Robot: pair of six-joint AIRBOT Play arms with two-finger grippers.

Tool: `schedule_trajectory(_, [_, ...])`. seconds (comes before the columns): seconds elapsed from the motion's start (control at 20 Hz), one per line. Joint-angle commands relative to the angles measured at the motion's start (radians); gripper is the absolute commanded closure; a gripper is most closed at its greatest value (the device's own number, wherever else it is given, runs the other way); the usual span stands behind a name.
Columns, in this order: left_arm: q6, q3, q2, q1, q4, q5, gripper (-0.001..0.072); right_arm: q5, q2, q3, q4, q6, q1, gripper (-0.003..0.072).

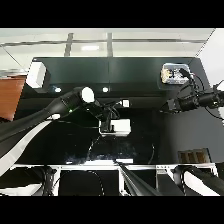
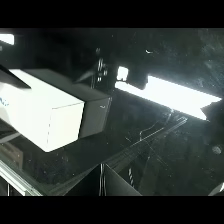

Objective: Fold the box and place the chain.

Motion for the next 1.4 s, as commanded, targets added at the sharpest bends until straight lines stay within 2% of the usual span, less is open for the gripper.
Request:
schedule_trajectory(0.0, [-0.153, 0.012, -0.001, -0.061, 0.124, 0.044, 0.0003, -0.011, 0.001, 0.001, 0.0, 0.0, -0.001, 0.0675])
schedule_trajectory(0.15, [-0.264, 0.012, -0.004, -0.098, 0.251, 0.087, 0.0008, -0.027, 0.0, 0.001, 0.0, 0.0, -0.001, 0.0675])
schedule_trajectory(0.2, [-0.304, 0.013, -0.005, -0.106, 0.285, 0.094, 0.003, -0.037, 0.0, 0.001, 0.0, -0.001, -0.001, 0.0675])
schedule_trajectory(0.25, [-0.363, 0.013, -0.005, -0.108, 0.309, 0.1, 0.0088, -0.05, 0.0, 0.001, 0.0, -0.001, -0.001, 0.0675])
schedule_trajectory(0.3, [-0.419, 0.018, -0.005, -0.106, 0.326, 0.094, 0.0286, -0.061, 0.0, 0.001, 0.0, -0.001, -0.001, 0.0675])
schedule_trajectory(0.35, [-0.469, 0.03, -0.003, -0.097, 0.336, 0.062, 0.0402, -0.072, 0.0, 0.001, 0.0, -0.001, -0.001, 0.0675])
schedule_trajectory(0.4, [-0.509, 0.044, 0.006, -0.082, 0.348, 0.019, 0.0432, -0.079, 0.0, 0.001, -0.003, -0.001, -0.001, 0.0675])
schedule_trajectory(0.6, [-0.754, 0.056, 0.13, 0.04, 0.486, -0.113, 0.0437, -0.109, 0.0, 0.001, -0.069, -0.001, -0.002, 0.0675])
schedule_trajectory(0.8, [-0.964, 0.042, 0.296, 0.277, 0.56, -0.277, 0.0437, -0.156, 0.0, 0.001, -0.089, -0.005, -0.002, 0.0675])
schedule_trajectory(1.0, [-1.014, -0.01, 0.429, 0.559, 0.559, -0.34, 0.0437, -0.202, 0.0, 0.001, -0.089, -0.023, -0.002, 0.0675])
schedule_trajectory(1.25, [-1.011, -0.127, 0.478, 0.949, 0.56, -0.336, 0.0437, -0.232, 0.0, 0.001, -0.089, -0.023, -0.002, 0.0675])
schedule_trajectory(1.35, [-0.988, -0.174, 0.474, 1.11, 0.55, -0.26, 0.0437, -0.235, 0.0, 0.001, -0.089, -0.023, -0.002, 0.0675])
